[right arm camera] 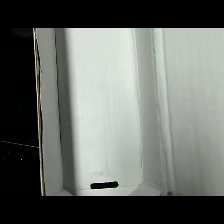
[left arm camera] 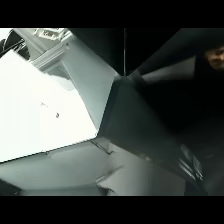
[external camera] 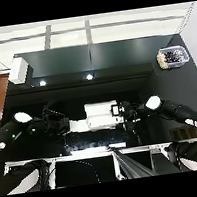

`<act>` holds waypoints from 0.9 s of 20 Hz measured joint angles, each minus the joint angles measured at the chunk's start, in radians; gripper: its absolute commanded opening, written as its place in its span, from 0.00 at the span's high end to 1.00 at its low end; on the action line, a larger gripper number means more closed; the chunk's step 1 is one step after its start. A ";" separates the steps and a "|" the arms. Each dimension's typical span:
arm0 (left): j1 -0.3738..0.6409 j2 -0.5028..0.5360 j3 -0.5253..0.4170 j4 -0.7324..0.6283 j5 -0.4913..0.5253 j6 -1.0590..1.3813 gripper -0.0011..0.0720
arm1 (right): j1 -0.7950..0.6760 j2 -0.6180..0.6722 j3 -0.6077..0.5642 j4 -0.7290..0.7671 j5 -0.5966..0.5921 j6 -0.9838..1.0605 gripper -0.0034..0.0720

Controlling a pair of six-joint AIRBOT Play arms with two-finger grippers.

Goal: Fold the box and place the chain.

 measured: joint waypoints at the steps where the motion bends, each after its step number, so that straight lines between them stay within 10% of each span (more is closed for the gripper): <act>1: -0.025 -0.013 0.002 -0.021 0.014 0.014 0.95 | 0.000 0.000 0.000 0.000 0.000 0.000 0.47; 6: -0.087 -0.041 0.049 -0.106 0.033 0.124 0.91 | 0.000 0.000 0.000 -0.001 0.000 0.000 0.46; 11: -0.100 -0.047 0.109 -0.102 -0.022 0.163 0.28 | 0.000 0.000 0.000 0.000 0.000 0.000 0.46; 18: -0.103 -0.047 0.177 -0.099 -0.111 0.178 0.19 | 0.000 0.000 0.000 -0.001 0.000 0.000 0.46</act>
